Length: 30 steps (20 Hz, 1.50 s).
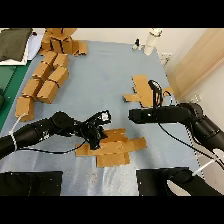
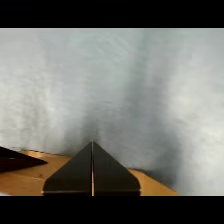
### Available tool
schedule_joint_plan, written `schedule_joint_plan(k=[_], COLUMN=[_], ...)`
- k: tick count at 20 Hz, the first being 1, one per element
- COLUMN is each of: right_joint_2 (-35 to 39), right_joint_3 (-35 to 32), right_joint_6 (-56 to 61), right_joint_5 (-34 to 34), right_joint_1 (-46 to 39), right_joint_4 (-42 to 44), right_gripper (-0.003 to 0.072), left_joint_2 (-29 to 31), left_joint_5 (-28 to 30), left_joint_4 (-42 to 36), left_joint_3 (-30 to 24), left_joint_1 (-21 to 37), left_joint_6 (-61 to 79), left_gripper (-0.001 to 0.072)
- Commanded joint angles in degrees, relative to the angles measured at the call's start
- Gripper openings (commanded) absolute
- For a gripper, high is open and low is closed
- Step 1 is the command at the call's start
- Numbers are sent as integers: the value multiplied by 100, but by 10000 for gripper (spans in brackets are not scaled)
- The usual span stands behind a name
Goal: Fold the box.
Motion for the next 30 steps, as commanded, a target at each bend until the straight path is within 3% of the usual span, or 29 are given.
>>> schedule_joint_plan(k=[1, 6, 14, 19, 23, 25, 30], right_joint_2=[26, 249, 304, 608, 1528, 1993, 2170], right_joint_3=[2, 2, -166, -721, -1274, -1569, -1799], right_joint_6=[1084, 1080, 1082, 1126, 1172, 1054, 1034], right_joint_5=[-787, -1115, -1338, -2048, -2094, -2059, -1580], right_joint_1=[-2, 9, 11, 59, 1126, 2000, 4328], right_joint_4=[-1036, -1016, -927, -162, 737, 769, -1908], right_gripper=[3, 3, 3, 3, 3, 2, 1], left_joint_2=[2, 0, 2, 0, 0, 0, 2], left_joint_5=[-11, -422, -402, -400, -402, -400, -402], left_joint_4=[4, 4, 4, 4, 4, 4, 4], left_joint_3=[-2, -2, -2, -2, -2, -2, -2], left_joint_1=[-2, -4, -7, -7, -7, -7, -7], left_joint_6=[-2, -2, -4, -2, -2, -2, -2], left_gripper=[13, 13, 13, 13, 13, 13, 13])
